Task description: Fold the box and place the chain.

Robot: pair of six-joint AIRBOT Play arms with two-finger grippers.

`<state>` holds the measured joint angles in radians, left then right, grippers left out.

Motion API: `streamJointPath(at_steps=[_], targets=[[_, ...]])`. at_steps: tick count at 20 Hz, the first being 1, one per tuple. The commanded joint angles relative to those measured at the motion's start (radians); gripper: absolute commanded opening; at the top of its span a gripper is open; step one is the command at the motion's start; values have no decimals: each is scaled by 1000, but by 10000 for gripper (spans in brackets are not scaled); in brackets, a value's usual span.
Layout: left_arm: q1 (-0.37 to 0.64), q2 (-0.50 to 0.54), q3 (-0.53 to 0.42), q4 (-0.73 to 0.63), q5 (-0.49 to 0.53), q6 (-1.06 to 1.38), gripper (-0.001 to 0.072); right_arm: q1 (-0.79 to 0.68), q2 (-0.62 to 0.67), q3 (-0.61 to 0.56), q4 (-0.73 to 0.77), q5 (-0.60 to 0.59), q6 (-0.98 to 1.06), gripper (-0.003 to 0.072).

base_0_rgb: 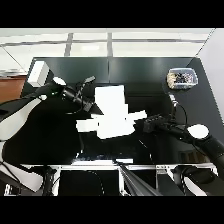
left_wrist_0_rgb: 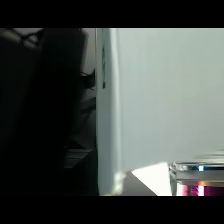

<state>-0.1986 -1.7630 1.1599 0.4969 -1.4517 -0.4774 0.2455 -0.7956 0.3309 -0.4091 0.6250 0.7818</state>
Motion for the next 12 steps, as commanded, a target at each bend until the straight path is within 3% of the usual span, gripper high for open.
streamJointPath(at_steps=[1, 3, 6, 9, 12], targets=[[-22, 145, -62, -1, 122, 34, 18, -51, 1, 118, -369, 312, 1, 711], [-60, 257, -180, -76, 220, 173, 20, -84, 1, 184, -547, 418, 0, 711], [-134, 324, -309, -61, 298, 405, 21, -96, 1, 206, -637, 360, 0, 711], [-210, 323, -330, 150, 404, 441, 20, -96, 1, 206, -636, 307, 0, 711], [-272, 323, -334, 108, 555, 478, 21, -93, 1, 205, -629, 290, -1, 711]])
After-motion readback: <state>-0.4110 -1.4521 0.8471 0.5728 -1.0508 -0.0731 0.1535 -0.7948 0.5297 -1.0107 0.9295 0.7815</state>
